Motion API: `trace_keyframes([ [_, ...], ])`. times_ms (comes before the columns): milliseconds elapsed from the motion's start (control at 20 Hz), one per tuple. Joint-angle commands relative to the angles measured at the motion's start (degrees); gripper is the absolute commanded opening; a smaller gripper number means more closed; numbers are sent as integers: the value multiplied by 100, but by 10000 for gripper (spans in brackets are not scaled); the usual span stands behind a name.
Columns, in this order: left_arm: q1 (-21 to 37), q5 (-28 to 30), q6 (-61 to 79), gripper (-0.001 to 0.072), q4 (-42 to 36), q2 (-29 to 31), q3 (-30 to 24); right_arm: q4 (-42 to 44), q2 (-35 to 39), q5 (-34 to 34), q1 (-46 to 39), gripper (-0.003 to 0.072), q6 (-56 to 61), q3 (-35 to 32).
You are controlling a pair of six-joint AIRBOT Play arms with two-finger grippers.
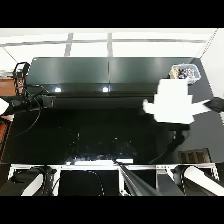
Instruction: Fold the box and place the chain.
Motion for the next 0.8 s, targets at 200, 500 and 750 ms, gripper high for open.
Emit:
trace_keyframes([
  [200, -68, 125, 105, 27, -1093, -457, -4, 1779, 586, -1403, 2822, 17, -68, -1665],
  [500, -1047, 625, 391, 118, -2072, -1657, 85, 2063, 586, -2916, 4682, 17, -63, -2138],
  [750, -1200, -251, 413, 705, -2505, -3040, 1051, 2061, 586, -2955, 4927, 17, -48, -2138],
])
